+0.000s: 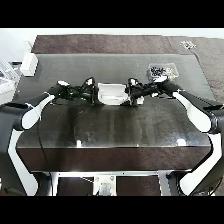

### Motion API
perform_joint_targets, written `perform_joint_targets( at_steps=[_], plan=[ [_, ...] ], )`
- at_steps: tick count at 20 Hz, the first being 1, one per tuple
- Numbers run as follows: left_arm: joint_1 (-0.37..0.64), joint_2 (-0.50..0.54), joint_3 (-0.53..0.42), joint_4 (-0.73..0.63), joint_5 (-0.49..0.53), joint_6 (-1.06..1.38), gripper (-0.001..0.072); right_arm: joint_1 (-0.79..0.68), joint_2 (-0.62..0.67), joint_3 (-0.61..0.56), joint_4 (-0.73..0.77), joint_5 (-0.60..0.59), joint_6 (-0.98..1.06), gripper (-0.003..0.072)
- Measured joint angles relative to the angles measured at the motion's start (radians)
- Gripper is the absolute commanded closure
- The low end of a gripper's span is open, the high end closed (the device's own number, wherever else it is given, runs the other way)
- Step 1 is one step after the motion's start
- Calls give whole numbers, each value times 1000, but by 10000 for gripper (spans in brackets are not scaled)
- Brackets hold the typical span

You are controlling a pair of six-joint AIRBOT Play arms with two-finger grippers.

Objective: Fold the box and place the chain.

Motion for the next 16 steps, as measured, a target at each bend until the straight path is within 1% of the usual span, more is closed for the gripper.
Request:
perform_joint_targets(
  at_steps=[4,5,6,7,8,11,13,16],
  plan=[
    [0,0,0,-1,0,-1,316,-60,76,1,-88,1,59,-34],
    [0,0,0,0,0,0,317,-79,95,1,-102,1,82,12],
    [0,0,0,0,0,0,316,-98,116,1,-114,11,108,387],
    [0,0,0,0,0,0,316,-112,134,1,-118,34,129,660],
    [0,0,0,0,-1,0,316,-120,150,1,-111,68,143,674],
    [0,0,0,0,-2,0,316,-123,176,-5,-28,157,178,676],
    [0,0,0,0,-3,1,317,-103,182,-10,33,157,195,676],
    [0,0,0,0,-3,1,317,-60,178,-14,82,80,207,677]
  ],
)
